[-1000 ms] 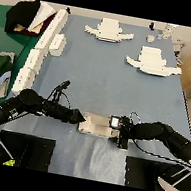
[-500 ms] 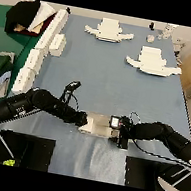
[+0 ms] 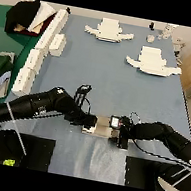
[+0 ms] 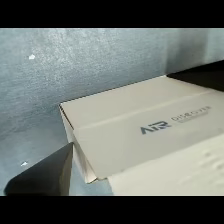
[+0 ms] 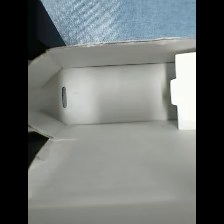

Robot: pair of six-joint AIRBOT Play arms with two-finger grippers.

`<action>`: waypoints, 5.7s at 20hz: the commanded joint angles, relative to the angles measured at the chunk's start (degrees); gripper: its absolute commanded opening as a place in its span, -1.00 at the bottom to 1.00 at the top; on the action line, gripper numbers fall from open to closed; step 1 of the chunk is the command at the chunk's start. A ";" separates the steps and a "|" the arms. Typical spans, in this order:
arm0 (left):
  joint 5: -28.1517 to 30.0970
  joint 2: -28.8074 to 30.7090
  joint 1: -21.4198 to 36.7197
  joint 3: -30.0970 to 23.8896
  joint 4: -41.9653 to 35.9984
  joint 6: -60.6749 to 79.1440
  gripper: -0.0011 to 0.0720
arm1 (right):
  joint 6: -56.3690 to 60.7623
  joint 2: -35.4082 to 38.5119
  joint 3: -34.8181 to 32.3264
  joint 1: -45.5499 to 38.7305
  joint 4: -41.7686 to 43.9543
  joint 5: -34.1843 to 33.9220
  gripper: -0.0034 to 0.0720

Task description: Fold the box.

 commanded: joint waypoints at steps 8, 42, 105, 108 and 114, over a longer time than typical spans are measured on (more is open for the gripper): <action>-10.95 -7.21 -7.52 8.83 17.46 -22.49 0.14 | -0.04 0.04 0.02 0.00 0.00 0.02 0.45; -14.43 -12.00 -11.10 13.25 19.63 -25.20 0.38 | -0.04 0.04 0.02 0.00 0.00 0.02 0.45; 12.55 1.16 17.81 -20.65 -41.94 134.38 0.92 | -0.04 0.04 0.02 0.00 -0.13 0.02 0.45; 12.46 1.16 17.81 -20.65 -41.29 133.76 0.92 | -0.04 0.04 0.04 0.00 -0.13 0.02 0.45; 12.31 1.16 17.77 -20.57 -41.59 133.90 0.92 | -0.04 0.04 0.02 -0.02 -0.13 0.02 0.45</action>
